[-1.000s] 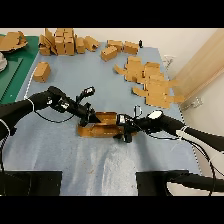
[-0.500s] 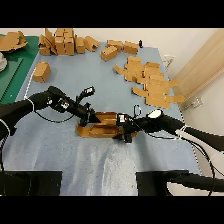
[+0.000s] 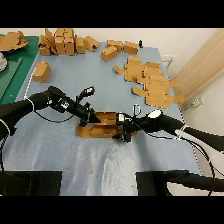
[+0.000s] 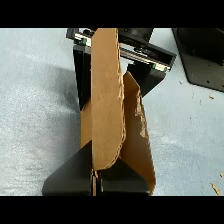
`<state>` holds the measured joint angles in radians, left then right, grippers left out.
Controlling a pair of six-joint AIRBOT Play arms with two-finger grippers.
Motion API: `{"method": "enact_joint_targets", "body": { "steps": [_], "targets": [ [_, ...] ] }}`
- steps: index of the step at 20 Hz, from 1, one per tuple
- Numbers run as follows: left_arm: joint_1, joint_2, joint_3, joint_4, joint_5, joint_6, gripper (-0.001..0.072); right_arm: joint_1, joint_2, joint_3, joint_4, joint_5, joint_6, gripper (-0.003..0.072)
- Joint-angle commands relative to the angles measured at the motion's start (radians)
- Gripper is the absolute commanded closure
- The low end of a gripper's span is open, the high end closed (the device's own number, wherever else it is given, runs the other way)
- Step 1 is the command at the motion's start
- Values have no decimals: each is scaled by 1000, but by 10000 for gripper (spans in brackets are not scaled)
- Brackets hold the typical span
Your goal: Fold the box.
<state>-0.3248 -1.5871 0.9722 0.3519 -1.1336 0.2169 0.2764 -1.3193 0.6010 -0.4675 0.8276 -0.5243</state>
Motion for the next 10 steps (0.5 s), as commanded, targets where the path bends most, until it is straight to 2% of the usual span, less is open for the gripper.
{"method": "enact_joint_targets", "body": {
  "steps": [1, 8, 10],
  "targets": [
    [0, 0, 1, 0, -1, 0, 698, 21, -10, 6, -8, -27, 1, 92],
    [0, 0, 1, 0, 0, 0, 698, 27, -11, 5, -68, -42, 58, 113],
    [0, 0, 1, 0, 0, 0, 698, 27, -11, 5, -69, -48, 57, 172]
  ]
}}
